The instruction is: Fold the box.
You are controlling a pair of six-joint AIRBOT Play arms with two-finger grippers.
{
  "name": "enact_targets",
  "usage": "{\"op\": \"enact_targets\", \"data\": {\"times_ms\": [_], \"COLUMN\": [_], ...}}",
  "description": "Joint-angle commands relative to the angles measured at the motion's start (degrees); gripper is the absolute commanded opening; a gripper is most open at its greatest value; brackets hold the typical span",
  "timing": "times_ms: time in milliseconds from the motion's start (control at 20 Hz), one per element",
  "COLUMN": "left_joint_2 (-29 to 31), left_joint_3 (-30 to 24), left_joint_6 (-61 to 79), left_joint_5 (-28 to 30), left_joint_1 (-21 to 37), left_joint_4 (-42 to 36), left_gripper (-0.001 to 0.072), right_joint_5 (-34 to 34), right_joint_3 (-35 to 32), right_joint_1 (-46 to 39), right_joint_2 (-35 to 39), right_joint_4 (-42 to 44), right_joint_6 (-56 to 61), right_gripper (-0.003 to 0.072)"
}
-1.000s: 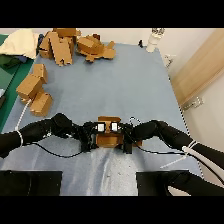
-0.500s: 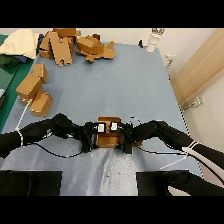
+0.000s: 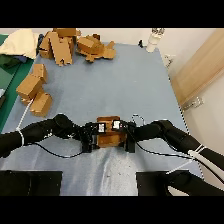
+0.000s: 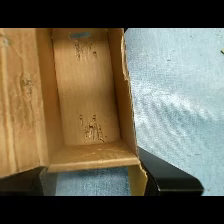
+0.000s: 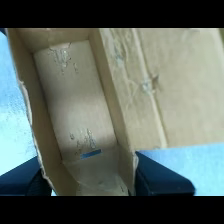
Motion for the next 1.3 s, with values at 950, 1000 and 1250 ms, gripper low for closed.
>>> {"op": "enact_targets", "data": {"times_ms": [950, 1000, 1250], "left_joint_2": [0.26, 0.26, 0.81], "left_joint_3": [-0.02, -0.02, 0.0], "left_joint_6": [-3.19, -3.19, -3.19], "left_joint_5": [2.03, 2.03, 2.01], "left_joint_1": [0.04, 0.04, 0.04], "left_joint_4": [1.01, 1.01, 1.49], "left_gripper": [0.0303, 0.0303, 0.0303], "right_joint_5": [-11.74, -12.24, -12.85], "right_joint_3": [0.26, 0.33, 1.05], "right_joint_1": [0.0, 0.0, 0.0], "right_joint_2": [7.61, 8.07, 9.7], "right_joint_4": [-15.82, -17.57, -23.12], "right_joint_6": [14.14, 16.02, 25.09], "right_gripper": [0.0606, 0.0606, 0.0605]}}
